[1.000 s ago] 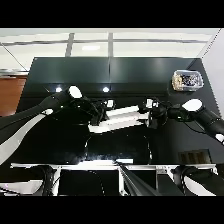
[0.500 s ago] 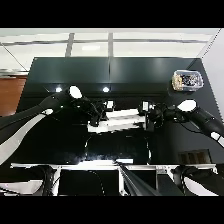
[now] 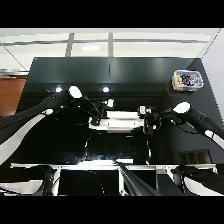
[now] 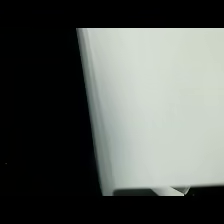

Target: Fold the box and place the chain.

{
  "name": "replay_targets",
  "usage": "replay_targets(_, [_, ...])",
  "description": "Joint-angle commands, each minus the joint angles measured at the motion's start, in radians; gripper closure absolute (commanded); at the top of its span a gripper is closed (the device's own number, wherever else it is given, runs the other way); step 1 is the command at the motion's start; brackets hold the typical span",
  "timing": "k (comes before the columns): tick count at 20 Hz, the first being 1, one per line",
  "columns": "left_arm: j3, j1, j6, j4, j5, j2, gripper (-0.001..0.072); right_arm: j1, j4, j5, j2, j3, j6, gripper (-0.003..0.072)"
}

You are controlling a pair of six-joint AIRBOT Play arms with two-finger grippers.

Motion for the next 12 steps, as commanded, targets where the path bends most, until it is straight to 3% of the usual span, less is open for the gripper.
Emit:
replay_targets(1, [0.001,0.000,-0.001,-0.018,0.000,0.001,0.0682,0.001,-0.006,-0.029,-0.029,-0.001,0.003,0.0052])
replay_targets(12, [0.001,0.001,-0.001,-0.018,0.001,0.000,0.0682,0.028,-0.029,-0.083,-0.055,-0.001,0.034,0.0053])
